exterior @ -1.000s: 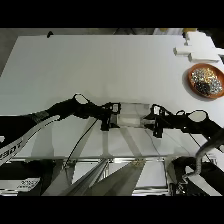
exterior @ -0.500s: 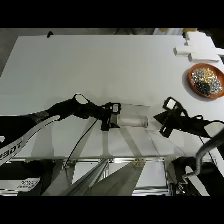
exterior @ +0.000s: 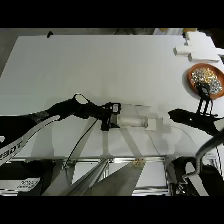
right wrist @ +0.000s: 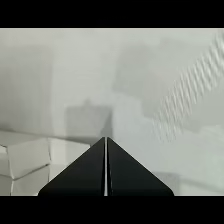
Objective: Fold the box and place the chain.
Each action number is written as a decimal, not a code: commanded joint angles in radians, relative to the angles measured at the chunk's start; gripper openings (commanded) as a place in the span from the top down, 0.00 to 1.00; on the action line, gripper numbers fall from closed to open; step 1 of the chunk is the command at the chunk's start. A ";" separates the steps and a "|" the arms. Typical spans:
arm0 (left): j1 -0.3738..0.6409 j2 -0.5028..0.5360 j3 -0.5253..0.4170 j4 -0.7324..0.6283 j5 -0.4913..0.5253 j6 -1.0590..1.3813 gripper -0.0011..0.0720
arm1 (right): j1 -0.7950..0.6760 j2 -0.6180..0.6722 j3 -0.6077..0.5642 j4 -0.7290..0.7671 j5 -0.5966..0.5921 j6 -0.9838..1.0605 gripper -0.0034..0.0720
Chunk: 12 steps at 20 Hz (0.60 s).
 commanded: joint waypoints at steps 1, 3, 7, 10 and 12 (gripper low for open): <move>0.000 0.000 0.000 0.000 0.000 0.000 0.89 | -0.029 -0.139 0.000 -0.011 0.090 0.090 0.94; 0.000 0.000 0.000 0.000 0.000 0.000 0.89 | -0.019 -0.172 0.000 -0.014 0.120 0.072 0.94; 0.000 0.000 0.000 0.000 0.000 0.000 0.89 | 0.135 -0.217 -0.002 -0.006 0.087 0.077 0.94; 0.000 0.000 0.000 0.000 0.000 0.000 0.89 | 0.253 -0.265 -0.002 0.036 0.052 0.083 0.94; 0.000 0.000 0.000 0.000 0.000 0.000 0.89 | 0.265 -0.264 -0.002 0.105 0.047 0.054 0.93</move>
